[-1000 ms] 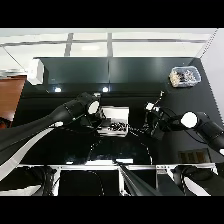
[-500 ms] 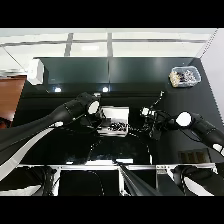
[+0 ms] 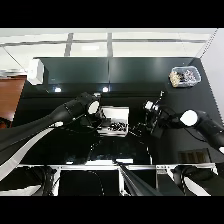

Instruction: Fold the box and place the chain.

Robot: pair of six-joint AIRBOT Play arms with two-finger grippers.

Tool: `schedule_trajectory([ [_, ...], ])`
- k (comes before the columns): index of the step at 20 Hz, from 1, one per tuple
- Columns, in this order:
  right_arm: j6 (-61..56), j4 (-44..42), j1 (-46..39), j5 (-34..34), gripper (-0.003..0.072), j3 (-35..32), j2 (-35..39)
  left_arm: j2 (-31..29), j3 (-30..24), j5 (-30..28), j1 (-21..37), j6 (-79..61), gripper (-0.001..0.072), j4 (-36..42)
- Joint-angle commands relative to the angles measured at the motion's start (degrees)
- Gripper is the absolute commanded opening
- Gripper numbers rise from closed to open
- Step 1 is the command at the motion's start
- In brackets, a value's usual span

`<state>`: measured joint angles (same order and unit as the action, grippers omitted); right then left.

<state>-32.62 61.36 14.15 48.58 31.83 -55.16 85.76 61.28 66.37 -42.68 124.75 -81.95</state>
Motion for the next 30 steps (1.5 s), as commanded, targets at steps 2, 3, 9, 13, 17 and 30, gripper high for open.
schedule_trajectory([
  [2, -16.5, -0.5, 0.0, 12.5, 0.0021, 10.2, 7.5, 0.0, 0.0, -0.1, 0.0, 0.0, 0.0027, 0.0],
  [3, -18.5, -2.4, 0.0, 14.6, 0.0021, 13.3, 8.7, 0.0, 0.0, -0.1, 0.0, 0.0, 0.0027, 0.0],
  [9, -22.2, -25.9, 0.0, 19.0, 0.0021, 29.6, 9.9, 0.0, 0.0, -0.1, 0.0, 0.0, 0.0027, 0.0],
  [13, -21.8, -39.1, 0.0, 15.4, 0.0021, 35.7, 9.9, 0.0, 0.0, -0.1, 0.0, 0.0, 0.0027, 0.0],
  [17, -21.8, -46.8, 0.0, 11.1, 0.0021, 36.1, 9.5, 0.0, 0.0, -0.1, 0.0, 0.0, 0.0027, 0.0],
  [30, -22.3, -47.3, 0.0, 10.2, 0.0021, 36.1, 5.9, 0.0, 0.0, -0.1, 0.0, 0.0, 0.0027, 0.0],
])
